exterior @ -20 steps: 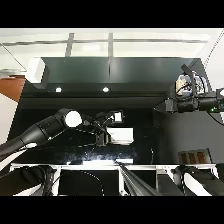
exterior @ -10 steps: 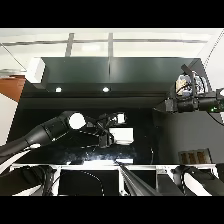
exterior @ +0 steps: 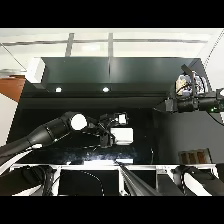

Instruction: Fold the box and place the chain.

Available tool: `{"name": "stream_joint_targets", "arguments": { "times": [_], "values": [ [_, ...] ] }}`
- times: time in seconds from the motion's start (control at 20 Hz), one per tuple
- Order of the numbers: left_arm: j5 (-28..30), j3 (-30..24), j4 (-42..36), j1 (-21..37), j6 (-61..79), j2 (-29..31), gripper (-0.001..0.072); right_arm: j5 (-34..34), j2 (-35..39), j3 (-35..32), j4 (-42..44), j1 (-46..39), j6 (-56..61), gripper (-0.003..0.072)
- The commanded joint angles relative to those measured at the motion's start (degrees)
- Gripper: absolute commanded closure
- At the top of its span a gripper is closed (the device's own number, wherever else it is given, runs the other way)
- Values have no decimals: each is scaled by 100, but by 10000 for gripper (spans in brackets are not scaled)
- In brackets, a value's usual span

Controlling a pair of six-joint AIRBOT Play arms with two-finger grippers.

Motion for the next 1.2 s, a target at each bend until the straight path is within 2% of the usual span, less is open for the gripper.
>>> {"name": "stream_joint_targets", "arguments": {
  "times": [0.0,0.5,0.65,0.95,1.15],
  "values": [
    [-9,4,9,-2,4,-7,1,0,2,-2,2,0,2,650],
    [-94,120,20,0,-26,4,-1,2,2,-2,0,-2,4,650],
    [-306,120,24,0,-111,4,-1,4,2,-2,2,-2,4,650],
    [-125,116,66,-2,-129,-2,-1,2,2,-2,0,-2,4,649],
    [-203,116,68,-2,-138,-2,-1,2,2,-2,2,0,4,650]
  ]
}}
